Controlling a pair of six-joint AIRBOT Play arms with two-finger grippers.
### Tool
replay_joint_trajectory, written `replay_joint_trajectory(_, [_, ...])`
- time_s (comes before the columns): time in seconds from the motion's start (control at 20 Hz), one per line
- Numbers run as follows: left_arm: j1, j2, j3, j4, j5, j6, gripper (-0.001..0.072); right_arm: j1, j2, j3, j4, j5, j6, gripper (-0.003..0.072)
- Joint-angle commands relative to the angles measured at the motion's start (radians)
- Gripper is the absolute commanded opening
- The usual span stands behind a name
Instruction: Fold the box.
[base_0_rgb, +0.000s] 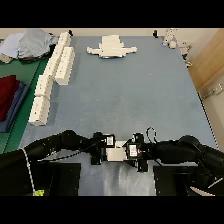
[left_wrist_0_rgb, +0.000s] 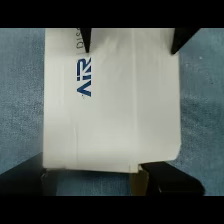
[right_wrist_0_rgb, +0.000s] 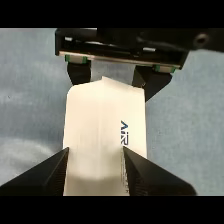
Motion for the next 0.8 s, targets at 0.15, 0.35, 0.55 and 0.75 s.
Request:
replay_joint_trajectory(0.15, [0.000, 0.001, 0.000, 0.000, 0.000, 0.000, 0.0375, 0.015, -0.010, 0.003, -0.129, 0.059, -0.010, 0.0543])
replay_joint_trajectory(0.35, [0.000, 0.001, 0.000, 0.000, 0.000, 0.000, 0.0375, 0.015, 0.040, 0.003, -0.122, 0.059, -0.010, 0.0543])
replay_joint_trajectory(0.55, [0.000, 0.001, 0.000, 0.000, 0.000, 0.000, 0.0375, 0.014, 0.071, 0.003, -0.129, 0.068, -0.010, 0.0542])
replay_joint_trajectory(0.75, [0.000, 0.001, 0.000, 0.000, 0.000, 0.000, 0.0374, 0.014, 0.071, 0.003, -0.146, 0.116, -0.010, 0.0525])
